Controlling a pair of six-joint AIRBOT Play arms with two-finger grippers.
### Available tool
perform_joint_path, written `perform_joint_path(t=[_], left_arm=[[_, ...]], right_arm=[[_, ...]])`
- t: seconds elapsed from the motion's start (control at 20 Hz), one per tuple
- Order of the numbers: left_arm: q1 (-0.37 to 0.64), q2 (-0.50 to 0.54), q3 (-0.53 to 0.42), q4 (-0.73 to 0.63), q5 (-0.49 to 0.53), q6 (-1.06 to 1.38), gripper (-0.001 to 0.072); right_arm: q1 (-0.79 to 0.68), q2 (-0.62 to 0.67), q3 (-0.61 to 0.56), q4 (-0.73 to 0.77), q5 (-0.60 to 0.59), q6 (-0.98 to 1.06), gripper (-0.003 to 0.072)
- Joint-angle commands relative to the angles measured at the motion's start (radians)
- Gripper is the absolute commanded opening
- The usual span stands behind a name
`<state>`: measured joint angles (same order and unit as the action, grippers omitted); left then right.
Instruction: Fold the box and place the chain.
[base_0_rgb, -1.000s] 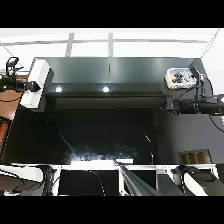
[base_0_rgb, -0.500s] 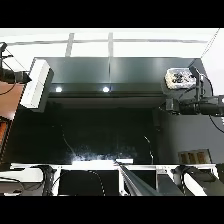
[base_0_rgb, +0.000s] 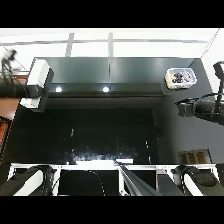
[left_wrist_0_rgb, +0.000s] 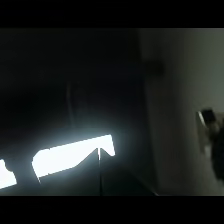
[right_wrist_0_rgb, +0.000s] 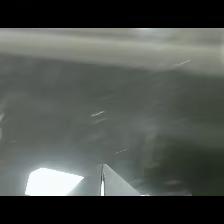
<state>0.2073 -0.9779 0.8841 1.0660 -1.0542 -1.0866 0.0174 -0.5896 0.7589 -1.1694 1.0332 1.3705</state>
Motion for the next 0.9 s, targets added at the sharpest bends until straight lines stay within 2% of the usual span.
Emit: perform_joint_path(t=[0.0,0.1,0.2,0.35,0.85], left_arm=[[-0.120,0.286,-0.355,0.022,0.222,0.037,0.0025],[-0.116,0.383,-0.415,0.023,0.242,0.002,0.0026],[-0.110,0.438,-0.417,0.022,0.241,0.002,0.0027],[-0.112,0.475,-0.417,0.021,0.239,0.002,0.0027],[-0.112,0.476,-0.417,0.021,0.239,0.002,0.0027]], right_arm=[[0.016,0.024,-0.101,-0.145,-0.263,0.014,0.0011],[0.016,0.024,-0.208,-0.129,-0.402,0.018,0.0012],[0.016,0.024,-0.263,-0.167,-0.469,0.017,0.0012],[0.016,0.024,-0.263,-0.186,-0.469,0.017,0.0013],[0.016,0.024,-0.263,-0.186,-0.469,0.017,0.0013]])
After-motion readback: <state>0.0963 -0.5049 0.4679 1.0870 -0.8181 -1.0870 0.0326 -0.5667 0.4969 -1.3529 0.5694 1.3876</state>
